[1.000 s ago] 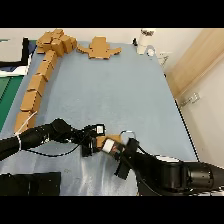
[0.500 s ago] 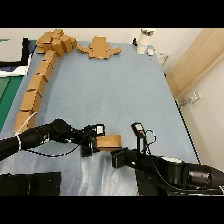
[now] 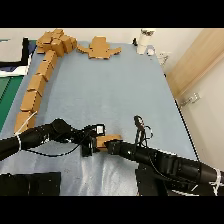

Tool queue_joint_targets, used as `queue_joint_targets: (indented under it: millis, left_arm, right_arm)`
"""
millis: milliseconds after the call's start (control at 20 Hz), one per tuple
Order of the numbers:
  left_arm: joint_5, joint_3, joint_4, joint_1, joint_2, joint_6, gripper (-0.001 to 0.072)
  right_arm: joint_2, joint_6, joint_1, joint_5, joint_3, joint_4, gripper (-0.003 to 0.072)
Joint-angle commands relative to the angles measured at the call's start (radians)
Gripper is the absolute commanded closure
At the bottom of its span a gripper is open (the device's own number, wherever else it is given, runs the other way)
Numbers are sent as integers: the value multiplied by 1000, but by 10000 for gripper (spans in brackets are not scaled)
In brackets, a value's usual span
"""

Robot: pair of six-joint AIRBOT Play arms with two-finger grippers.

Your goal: Fold the box.

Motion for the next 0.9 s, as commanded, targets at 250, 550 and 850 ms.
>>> queue_joint_targets:
  millis: [250,550,850]
  left_arm:
    - [0,1,0,0,0,0,215]
    - [0,1,0,0,0,0,215]
    - [0,1,0,0,0,0,215]
  right_arm:
    - [-103,8,3,113,-8,41,682]
    - [-103,8,3,98,-13,41,682]
    - [-126,8,2,99,-13,40,682]
